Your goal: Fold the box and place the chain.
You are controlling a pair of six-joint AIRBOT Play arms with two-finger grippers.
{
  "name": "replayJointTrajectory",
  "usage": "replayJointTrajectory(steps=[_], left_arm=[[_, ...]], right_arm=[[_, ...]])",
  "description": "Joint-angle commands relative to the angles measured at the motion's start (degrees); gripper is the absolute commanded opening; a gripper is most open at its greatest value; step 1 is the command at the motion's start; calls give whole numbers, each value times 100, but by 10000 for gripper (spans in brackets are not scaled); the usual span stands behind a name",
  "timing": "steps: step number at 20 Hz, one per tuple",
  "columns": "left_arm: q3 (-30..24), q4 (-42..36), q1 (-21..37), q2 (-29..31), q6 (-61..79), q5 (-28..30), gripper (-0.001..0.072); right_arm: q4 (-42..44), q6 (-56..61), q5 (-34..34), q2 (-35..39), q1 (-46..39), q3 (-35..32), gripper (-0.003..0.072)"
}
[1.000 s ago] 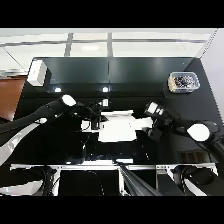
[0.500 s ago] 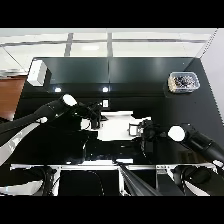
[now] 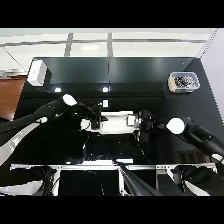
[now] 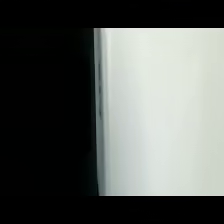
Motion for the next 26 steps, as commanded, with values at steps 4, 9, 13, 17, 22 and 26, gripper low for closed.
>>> replayJointTrajectory(steps=[4, 9, 13, 17, 22, 26], left_arm=[[7, -59, -4, -7, -4, -160, 25], [7, -57, -4, -7, -2, -168, 25], [7, -57, -4, -9, -4, -168, 25], [7, -57, -4, -9, -4, -168, 25], [7, -57, -4, -9, -4, -168, 25], [7, -57, -4, -9, -4, -168, 25]], right_arm=[[494, -699, 234, -13, -472, 275, 710], [1652, -1891, 669, -315, -968, 275, 710], [2599, -3016, 828, -874, -1049, 258, 710], [2586, -3355, 826, -1390, -1051, 236, 703], [2046, -3136, 800, -1294, -1311, 240, 703], [376, -2024, 1250, -533, -1622, 238, 703]])
